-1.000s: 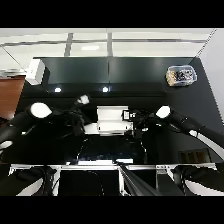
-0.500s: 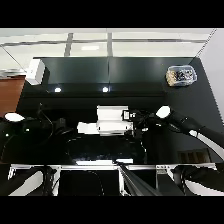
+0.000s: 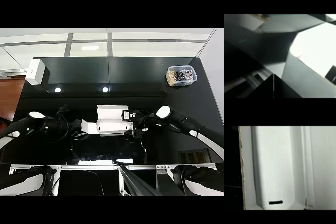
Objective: Fold the box and place the chain.
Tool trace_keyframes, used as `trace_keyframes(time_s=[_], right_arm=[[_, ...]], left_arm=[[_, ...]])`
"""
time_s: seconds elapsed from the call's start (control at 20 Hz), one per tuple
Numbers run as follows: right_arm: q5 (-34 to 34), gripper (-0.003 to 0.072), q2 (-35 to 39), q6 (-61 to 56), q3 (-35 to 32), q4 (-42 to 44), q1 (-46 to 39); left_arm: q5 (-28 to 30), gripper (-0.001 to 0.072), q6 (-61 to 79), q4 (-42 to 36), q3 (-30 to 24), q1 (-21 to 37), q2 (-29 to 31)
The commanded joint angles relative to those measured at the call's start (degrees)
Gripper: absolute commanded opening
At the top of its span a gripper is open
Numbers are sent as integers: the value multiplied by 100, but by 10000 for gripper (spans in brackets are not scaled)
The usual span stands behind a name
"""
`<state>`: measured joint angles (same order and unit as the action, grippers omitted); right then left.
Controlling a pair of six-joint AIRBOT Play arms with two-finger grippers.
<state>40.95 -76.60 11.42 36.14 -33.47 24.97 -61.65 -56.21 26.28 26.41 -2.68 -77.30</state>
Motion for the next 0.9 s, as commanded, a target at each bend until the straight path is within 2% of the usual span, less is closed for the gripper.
trace_keyframes(time_s=[0.0,0.05,0.15,0.2,0.45,0.65,0.75,0.85], right_arm=[[0,431,-4,-4,-2,0,4],[2,431,-4,-4,-2,0,4],[2,430,-4,-4,-2,0,4],[2,431,-4,-4,-2,0,4],[2,431,-4,-4,-2,0,4],[2,431,-4,-4,-2,0,4],[0,430,-4,-4,-2,0,4],[0,431,-4,-4,-2,0,2]], left_arm=[[-256,37,365,-164,396,-382,-164],[-343,128,376,-138,490,-352,-164],[-487,590,376,-107,627,-260,-164],[-538,719,374,-103,678,-195,-164],[-612,717,367,-151,739,-232,-164],[-337,715,37,-125,872,-702,-164],[-203,709,-116,-87,1117,-1014,-164],[-118,684,-804,321,1419,-1292,-164]])
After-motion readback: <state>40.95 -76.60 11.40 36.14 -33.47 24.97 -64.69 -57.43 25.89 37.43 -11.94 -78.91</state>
